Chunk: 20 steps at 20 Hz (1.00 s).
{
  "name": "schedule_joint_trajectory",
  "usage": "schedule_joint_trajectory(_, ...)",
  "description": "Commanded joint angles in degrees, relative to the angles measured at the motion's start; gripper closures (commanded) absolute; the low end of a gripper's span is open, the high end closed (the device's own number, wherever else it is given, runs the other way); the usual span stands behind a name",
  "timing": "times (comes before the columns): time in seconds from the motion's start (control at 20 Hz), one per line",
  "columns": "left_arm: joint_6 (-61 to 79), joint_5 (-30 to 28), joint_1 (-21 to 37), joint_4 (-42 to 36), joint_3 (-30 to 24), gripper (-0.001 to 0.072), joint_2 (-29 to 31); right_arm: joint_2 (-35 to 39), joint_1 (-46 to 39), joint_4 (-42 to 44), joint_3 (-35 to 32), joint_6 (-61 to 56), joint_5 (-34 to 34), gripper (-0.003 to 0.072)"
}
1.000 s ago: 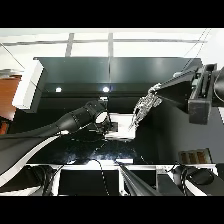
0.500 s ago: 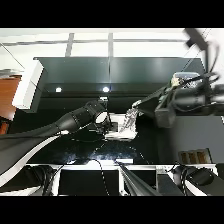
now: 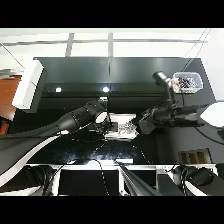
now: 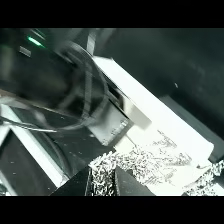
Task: Fold the box and place the chain.
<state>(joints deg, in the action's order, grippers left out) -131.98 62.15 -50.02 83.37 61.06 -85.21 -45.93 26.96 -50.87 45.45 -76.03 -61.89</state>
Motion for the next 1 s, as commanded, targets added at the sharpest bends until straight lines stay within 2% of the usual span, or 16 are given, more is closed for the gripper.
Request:
schedule_joint_trajectory(0.0,0.0,0.0,0.0,0.0,0.0,0.0683,0.0,-0.3,2.4,0.1,-5.7,-0.2,8.1,0.0668)
schedule_joint_trajectory(0.05,0.0,0.0,0.0,0.0,0.0,0.0683,0.0,-0.7,3.1,0.1,-6.1,-0.7,9.2,0.0667)
schedule_joint_trajectory(0.1,0.0,0.0,0.0,0.1,0.0,0.0683,0.0,-0.9,3.8,0.0,-6.1,-1.0,10.0,0.0544)
schedule_joint_trajectory(0.15,0.0,0.0,0.0,0.0,0.0,0.0683,0.0,-0.9,3.8,-0.2,-6.1,-1.1,10.4,0.0238)
schedule_joint_trajectory(0.2,0.0,0.1,0.0,0.1,0.0,0.0683,0.0,-0.9,2.7,-1.6,-5.6,-1.1,9.3,0.0009)
schedule_joint_trajectory(0.4,0.0,1.0,0.0,0.1,0.0,0.0683,0.0,-0.6,-7.4,-12.9,-3.1,1.1,-3.4,-0.0005)
schedule_joint_trajectory(0.5,0.1,1.1,0.0,0.1,0.0,0.0683,0.0,-0.7,-10.9,-16.7,-5.0,11.8,-6.3,-0.0005)
schedule_joint_trajectory(0.65,0.1,1.1,0.0,0.1,0.0,0.0682,0.0,-0.7,-10.6,-11.8,-14.4,31.5,1.0,-0.0005)
schedule_joint_trajectory(0.8,0.0,1.1,0.0,0.1,0.0,0.0683,0.0,-0.7,-6.3,-10.7,-20.7,45.1,10.2,-0.0005)
schedule_joint_trajectory(0.95,0.0,1.0,0.0,0.1,0.0,0.0683,0.0,-2.2,-3.1,-8.2,-22.4,46.8,17.7,-0.0004)
